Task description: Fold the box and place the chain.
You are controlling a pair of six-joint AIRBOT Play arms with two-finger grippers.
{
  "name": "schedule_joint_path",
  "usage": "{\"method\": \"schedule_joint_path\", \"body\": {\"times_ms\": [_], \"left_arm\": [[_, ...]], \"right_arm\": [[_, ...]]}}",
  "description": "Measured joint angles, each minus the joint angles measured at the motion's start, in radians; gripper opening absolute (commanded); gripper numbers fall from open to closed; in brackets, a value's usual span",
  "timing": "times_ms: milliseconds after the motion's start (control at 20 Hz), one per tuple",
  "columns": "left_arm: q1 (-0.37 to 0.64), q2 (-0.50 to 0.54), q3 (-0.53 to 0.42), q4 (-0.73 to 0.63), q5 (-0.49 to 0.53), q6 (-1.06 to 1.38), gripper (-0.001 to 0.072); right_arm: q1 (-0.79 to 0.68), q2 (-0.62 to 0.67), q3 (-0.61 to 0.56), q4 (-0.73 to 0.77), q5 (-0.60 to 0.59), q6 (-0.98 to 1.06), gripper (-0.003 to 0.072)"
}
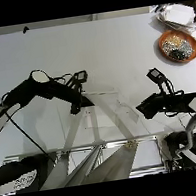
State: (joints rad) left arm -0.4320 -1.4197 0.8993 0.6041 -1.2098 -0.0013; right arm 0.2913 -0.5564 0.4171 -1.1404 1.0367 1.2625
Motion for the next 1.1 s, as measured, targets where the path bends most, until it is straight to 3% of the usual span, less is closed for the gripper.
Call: {"method": "schedule_joint_path", "body": {"times_ms": [150,350,600,1100], "left_arm": [[-0.064,-0.029,0.000,-0.021,0.119,0.015,0.0004],[-0.100,-0.098,0.000,-0.163,0.211,0.085,0.0005],[-0.111,-0.171,0.000,-0.204,0.237,0.121,0.0007],[-0.114,-0.194,0.000,-0.181,0.262,0.134,0.0006]], "right_arm": [[0.000,0.022,0.005,-0.045,0.059,0.028,0.0425],[0.000,0.031,0.007,-0.068,0.084,0.043,0.0425],[0.000,0.034,0.008,-0.076,0.081,0.048,0.0424],[0.000,0.034,0.008,-0.079,0.030,0.050,0.0424]]}}
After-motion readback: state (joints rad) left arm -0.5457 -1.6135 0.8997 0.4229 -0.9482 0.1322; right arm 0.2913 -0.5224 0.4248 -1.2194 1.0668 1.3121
